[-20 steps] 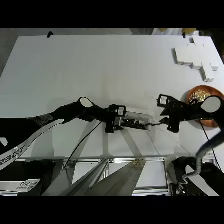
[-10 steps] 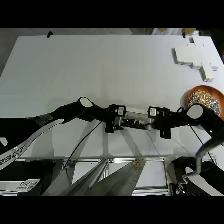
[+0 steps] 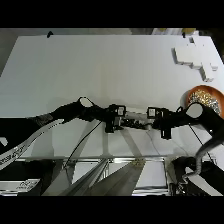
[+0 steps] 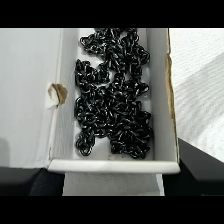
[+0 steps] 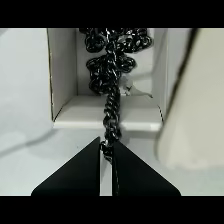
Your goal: Fold the box and place the chain.
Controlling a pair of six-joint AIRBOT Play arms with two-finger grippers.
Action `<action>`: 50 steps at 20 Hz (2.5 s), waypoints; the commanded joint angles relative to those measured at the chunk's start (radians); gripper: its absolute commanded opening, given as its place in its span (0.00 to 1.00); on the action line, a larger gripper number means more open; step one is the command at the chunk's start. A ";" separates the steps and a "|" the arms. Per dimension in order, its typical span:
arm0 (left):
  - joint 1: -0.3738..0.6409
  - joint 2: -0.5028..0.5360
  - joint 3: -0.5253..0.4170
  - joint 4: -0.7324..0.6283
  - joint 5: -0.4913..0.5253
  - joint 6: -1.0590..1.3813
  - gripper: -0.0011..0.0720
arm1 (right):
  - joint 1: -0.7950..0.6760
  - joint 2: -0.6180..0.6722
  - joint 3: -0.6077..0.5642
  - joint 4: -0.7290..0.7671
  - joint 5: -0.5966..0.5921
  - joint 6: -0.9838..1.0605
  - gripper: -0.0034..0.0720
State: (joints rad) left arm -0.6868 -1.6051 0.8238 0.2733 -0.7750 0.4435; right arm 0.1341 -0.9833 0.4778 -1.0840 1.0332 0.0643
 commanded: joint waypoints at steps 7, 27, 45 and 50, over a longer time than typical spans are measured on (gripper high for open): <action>0.000 0.000 0.000 0.000 0.000 0.000 0.55 | 0.156 0.042 0.429 0.074 0.383 0.304 0.06; -0.001 0.000 0.000 0.000 0.000 0.000 0.55 | 0.263 0.014 0.437 0.048 0.157 0.485 0.29; 0.000 0.000 0.000 0.000 0.000 0.000 0.55 | -0.135 0.007 -0.017 -0.083 -0.039 -0.010 0.47; 0.000 0.000 0.000 0.000 0.000 0.000 0.55 | -0.081 -0.043 -0.017 0.078 -0.054 -0.152 0.40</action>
State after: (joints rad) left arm -0.6872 -1.6051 0.8238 0.2733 -0.7753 0.4435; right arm 0.0254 -1.0023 0.4732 -1.0836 1.0096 -0.0021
